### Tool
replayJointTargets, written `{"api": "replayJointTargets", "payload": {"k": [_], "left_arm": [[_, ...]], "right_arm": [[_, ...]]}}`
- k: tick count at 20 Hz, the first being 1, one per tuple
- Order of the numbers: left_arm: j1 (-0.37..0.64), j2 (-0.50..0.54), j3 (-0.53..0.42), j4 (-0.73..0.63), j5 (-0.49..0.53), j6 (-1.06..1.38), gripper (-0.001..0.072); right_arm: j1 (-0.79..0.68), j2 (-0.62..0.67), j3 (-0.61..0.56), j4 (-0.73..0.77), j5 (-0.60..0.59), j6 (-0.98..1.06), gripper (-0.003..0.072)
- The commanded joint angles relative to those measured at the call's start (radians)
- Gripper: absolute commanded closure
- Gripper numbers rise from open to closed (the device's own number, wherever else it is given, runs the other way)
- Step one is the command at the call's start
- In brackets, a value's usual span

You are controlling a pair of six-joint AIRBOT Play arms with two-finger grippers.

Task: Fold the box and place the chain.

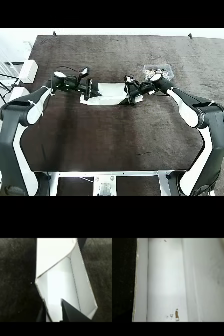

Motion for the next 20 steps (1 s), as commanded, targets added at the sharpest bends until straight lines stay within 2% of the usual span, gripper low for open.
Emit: {"api": "replayJointTargets", "payload": {"k": [1,4,6,9,13,17,20], "left_arm": [[0.056,0.036,0.002,0.000,-0.058,-0.036,0.0444],[0.127,0.091,0.005,-0.033,-0.120,-0.036,0.0446],[0.154,0.125,0.019,-0.046,-0.189,-0.035,0.0691],[0.148,0.196,0.024,-0.036,-0.211,-0.117,0.0696],[0.066,0.264,0.010,0.019,-0.155,-0.160,0.0697],[-0.039,0.292,-0.060,0.087,0.002,-0.164,0.0698],[-0.088,0.292,-0.111,0.085,0.064,-0.190,0.0698]], "right_arm": [[0.000,0.000,0.000,0.000,0.001,0.001,0.0135],[0.000,0.000,0.000,0.000,0.002,0.001,0.0135],[0.000,0.000,0.000,0.000,0.002,0.001,0.0135],[0.000,0.000,0.000,0.000,0.001,0.001,0.0135],[0.000,0.000,0.000,0.000,0.002,0.001,0.0136],[0.000,0.000,0.000,0.000,0.001,0.001,0.0136],[0.000,0.000,0.000,0.000,0.001,0.001,0.0135]]}}
